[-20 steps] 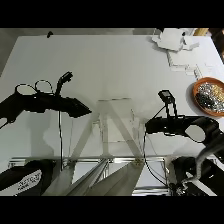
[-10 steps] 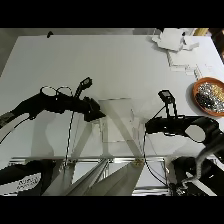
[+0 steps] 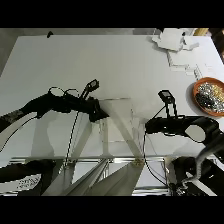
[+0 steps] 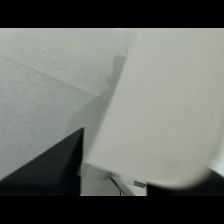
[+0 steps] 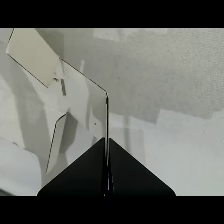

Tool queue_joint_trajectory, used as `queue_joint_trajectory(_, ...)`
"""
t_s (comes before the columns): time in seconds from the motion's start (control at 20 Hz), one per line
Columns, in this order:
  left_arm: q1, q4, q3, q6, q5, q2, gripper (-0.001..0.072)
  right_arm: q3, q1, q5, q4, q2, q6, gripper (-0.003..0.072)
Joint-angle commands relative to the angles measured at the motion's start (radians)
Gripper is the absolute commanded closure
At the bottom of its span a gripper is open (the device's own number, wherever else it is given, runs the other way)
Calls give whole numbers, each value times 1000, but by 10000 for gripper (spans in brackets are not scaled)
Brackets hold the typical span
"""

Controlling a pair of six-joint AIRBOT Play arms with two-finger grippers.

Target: Fold the box and place the chain.

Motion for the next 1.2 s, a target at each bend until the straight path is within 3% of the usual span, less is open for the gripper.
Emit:
queue_joint_trajectory(0.0,-5,4,2,14,7,-8,442,-1,1,0,1,-1,0,668)
queue_joint_trajectory(0.1,-5,8,2,36,1,-8,480,-1,1,0,1,-1,0,668)
queue_joint_trajectory(0.25,-5,8,1,97,-27,-8,678,-1,1,0,1,0,0,667)
queue_joint_trajectory(0.3,-5,8,2,111,-27,-8,702,0,1,0,2,0,0,665)
queue_joint_trajectory(0.35,-5,8,2,128,-27,-8,702,0,1,0,7,0,0,632)
queue_joint_trajectory(0.45,-9,8,1,161,-41,-8,702,0,1,0,37,0,-1,472)
queue_joint_trajectory(0.6,-22,30,2,201,-60,-8,702,5,0,5,57,0,-1,397)
queue_joint_trajectory(0.9,-53,63,1,361,-48,-10,702,106,0,85,-48,60,-5,390)
queue_joint_trajectory(1.15,-82,31,1,443,32,-16,701,126,0,84,-97,86,-13,391)
